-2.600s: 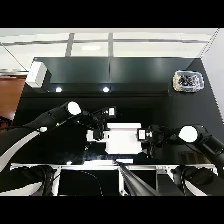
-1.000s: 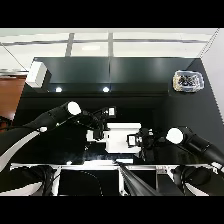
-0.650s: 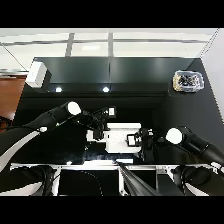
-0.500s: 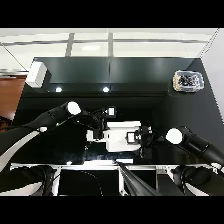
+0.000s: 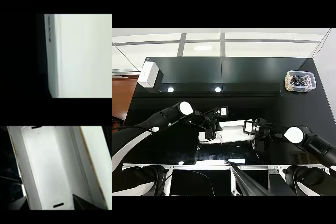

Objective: Fold the box and place the chain.

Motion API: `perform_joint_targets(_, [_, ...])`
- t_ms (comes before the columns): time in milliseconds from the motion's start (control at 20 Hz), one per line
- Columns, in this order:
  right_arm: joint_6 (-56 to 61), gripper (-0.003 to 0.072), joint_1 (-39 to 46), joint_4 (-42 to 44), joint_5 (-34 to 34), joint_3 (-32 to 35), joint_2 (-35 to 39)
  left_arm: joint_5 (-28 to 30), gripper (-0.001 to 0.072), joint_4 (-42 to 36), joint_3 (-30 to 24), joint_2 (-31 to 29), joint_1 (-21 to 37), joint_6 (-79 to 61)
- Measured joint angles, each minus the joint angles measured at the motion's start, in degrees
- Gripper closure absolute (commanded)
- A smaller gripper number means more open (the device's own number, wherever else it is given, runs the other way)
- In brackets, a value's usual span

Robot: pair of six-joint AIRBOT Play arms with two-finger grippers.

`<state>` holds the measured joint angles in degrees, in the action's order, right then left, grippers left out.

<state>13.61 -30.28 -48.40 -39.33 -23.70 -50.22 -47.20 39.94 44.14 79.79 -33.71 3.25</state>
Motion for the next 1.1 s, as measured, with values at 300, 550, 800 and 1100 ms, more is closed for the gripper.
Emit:
perform_joint_targets(300, [0.8, 0.0065, 3.5, 0.2, -0.7, -1.1, 0.3, 0.0, 0.0689, 0.0, 0.0, 0.0, 0.0, 0.0])
perform_joint_targets(550, [1.0, 0.0065, 4.9, 0.3, -0.9, -1.5, 0.4, -0.2, 0.0690, 0.0, 0.0, 0.0, 0.0, 0.0])
perform_joint_targets(800, [0.7, 0.0065, 5.2, 0.4, -0.4, -1.6, 0.4, -0.8, 0.0690, 0.1, 0.0, 0.0, 0.0, 0.0])
perform_joint_targets(1100, [-1.8, 0.0065, 6.4, 1.6, -1.1, -1.6, 0.4, -0.8, 0.0691, 0.1, 0.0, 0.0, 0.0, 0.0])
